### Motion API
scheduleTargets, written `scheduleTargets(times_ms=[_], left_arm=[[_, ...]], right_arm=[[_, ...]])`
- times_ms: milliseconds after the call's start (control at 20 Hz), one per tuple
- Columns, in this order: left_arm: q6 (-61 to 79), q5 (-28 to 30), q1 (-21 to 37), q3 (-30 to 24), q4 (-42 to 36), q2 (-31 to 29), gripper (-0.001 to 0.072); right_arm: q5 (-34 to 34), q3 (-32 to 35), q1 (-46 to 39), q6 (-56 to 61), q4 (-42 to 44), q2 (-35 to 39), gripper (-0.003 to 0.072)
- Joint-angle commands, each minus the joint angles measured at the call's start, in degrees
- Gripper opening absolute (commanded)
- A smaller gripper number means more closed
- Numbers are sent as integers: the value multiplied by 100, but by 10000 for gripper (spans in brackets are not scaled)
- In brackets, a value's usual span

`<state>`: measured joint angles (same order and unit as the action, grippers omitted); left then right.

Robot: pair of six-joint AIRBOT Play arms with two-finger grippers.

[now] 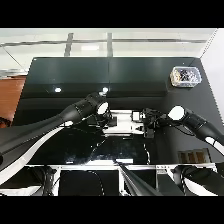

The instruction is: Fold the box and place the chain.

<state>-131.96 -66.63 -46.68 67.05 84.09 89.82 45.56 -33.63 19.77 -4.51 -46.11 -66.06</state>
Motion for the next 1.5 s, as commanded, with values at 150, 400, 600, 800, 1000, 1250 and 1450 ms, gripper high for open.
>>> scheduleTargets(times_ms=[150,400,600,800,1000,1250,1450], left_arm=[[0,13,4,4,-35,0,27],[-2,13,4,4,-37,0,27],[0,13,4,4,-37,0,27],[0,-13,4,4,-37,0,27],[0,-149,4,4,-66,0,27],[0,-153,4,4,-83,0,27],[-4,-140,4,4,-85,0,27]], right_arm=[[22,2,195,-149,1344,-175,117],[-79,2,227,48,1805,-507,136],[-50,2,227,321,1700,-505,156],[-61,-2,129,719,1416,-431,43],[848,-168,-597,3283,431,361,15],[1191,-367,-3014,6511,-870,688,15],[1668,433,-3978,6763,688,313,15]])
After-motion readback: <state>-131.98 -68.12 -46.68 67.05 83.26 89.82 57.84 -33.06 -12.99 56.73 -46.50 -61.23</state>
